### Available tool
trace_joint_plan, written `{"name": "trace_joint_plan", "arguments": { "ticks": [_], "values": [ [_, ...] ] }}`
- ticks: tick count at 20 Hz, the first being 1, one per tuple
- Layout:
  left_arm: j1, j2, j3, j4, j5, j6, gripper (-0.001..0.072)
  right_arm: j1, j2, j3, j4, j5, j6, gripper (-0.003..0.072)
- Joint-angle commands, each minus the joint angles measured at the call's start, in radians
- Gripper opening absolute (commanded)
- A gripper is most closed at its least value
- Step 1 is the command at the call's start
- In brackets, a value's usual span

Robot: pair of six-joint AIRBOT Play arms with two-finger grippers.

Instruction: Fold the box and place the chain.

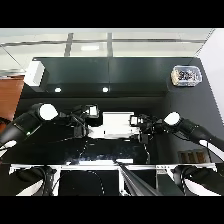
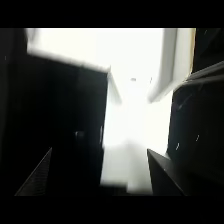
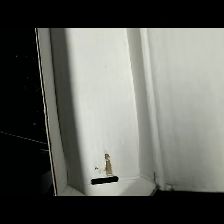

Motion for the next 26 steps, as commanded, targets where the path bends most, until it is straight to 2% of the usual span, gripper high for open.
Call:
{"name": "trace_joint_plan", "arguments": {
  "ticks": [1, 4, 7, 9, 12, 13, 14, 15, 18, 20, 26],
  "values": [
    [-0.028, -0.055, 0.028, -0.108, -0.029, 0.153, 0.0715, 0.000, -0.001, 0.000, 0.001, -0.001, 0.000, 0.0356],
    [-0.031, -0.105, 0.034, -0.101, -0.035, 0.125, 0.0713, 0.000, -0.001, 0.000, 0.001, -0.001, 0.000, 0.0356],
    [-0.046, -0.123, 0.034, -0.084, -0.044, 0.125, 0.0673, 0.000, -0.001, 0.000, 0.001, -0.001, 0.001, 0.0356],
    [-0.073, -0.136, 0.034, -0.101, -0.046, 0.125, 0.0556, 0.000, -0.001, 0.000, 0.001, -0.001, 0.000, 0.0357],
    [-0.109, -0.161, 0.034, -0.155, 0.016, 0.124, 0.0554, 0.000, -0.001, 0.000, 0.000, -0.001, 0.000, 0.0356],
    [-0.118, -0.161, 0.034, -0.154, 0.030, 0.123, 0.0530, 0.000, -0.001, 0.000, 0.001, -0.001, 0.001, 0.0356],
    [-0.121, -0.161, 0.034, -0.154, 0.026, 0.123, 0.0442, 0.000, -0.001, 0.000, 0.001, -0.001, 0.001, 0.0356],
    [-0.121, -0.161, 0.034, -0.148, 0.016, 0.123, 0.0397, 0.000, -0.001, 0.000, 0.001, 0.000, 0.001, 0.0356],
    [-0.120, -0.161, 0.034, -0.105, 0.012, 0.079, 0.0390, 0.000, -0.001, 0.000, 0.001, -0.001, 0.001, 0.0356],
    [-0.121, -0.161, 0.034, -0.106, 0.005, 0.067, 0.0285, 0.000, -0.001, 0.000, 0.001, -0.001, 0.001, 0.0356],
    [-0.121, -0.161, 0.034, -0.129, 0.006, 0.067, 0.0275, 0.000, -0.001, 0.000, 0.001, -0.001, 0.001, 0.0356]
  ]
}}
